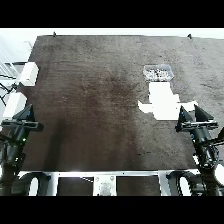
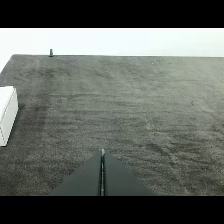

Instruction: Fold the box and place the chain.

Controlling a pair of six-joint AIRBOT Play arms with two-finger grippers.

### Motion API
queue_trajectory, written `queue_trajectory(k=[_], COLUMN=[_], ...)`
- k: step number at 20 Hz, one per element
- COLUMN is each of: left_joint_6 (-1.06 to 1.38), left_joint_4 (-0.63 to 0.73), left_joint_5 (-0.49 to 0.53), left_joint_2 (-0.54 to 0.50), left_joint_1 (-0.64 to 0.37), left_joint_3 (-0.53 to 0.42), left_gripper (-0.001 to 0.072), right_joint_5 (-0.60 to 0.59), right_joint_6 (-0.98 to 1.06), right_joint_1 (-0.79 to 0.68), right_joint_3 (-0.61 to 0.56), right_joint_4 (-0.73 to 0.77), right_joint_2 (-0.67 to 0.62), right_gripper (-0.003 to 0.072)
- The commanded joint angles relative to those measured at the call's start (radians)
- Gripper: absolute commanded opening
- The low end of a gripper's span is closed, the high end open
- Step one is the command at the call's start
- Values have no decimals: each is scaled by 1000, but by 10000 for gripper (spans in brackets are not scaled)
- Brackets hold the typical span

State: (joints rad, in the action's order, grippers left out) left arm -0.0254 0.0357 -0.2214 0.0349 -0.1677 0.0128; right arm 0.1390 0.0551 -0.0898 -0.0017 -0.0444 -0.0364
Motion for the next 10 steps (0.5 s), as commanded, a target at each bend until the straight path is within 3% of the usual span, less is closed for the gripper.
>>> queue_trajectory(k=[1, 5, 7, 10], left_joint_6=[0, 0, 0, 0], left_joint_4=[0, 0, 0, 0], left_joint_5=[0, 1, 0, 0], left_joint_2=[0, 0, 0, 0], left_joint_1=[0, 0, 0, 0], left_joint_3=[0, 0, 0, 0], left_gripper=[21, 22, 22, 22], right_joint_5=[0, 11, 2, -62], right_joint_6=[0, 45, 54, 145], right_joint_1=[-1, -1, -2, -27], right_joint_3=[-1, 21, 72, 182], right_joint_4=[0, 7, 8, 8], right_joint_2=[0, 1, 11, 180], right_gripper=[545, 547, 509, 510])
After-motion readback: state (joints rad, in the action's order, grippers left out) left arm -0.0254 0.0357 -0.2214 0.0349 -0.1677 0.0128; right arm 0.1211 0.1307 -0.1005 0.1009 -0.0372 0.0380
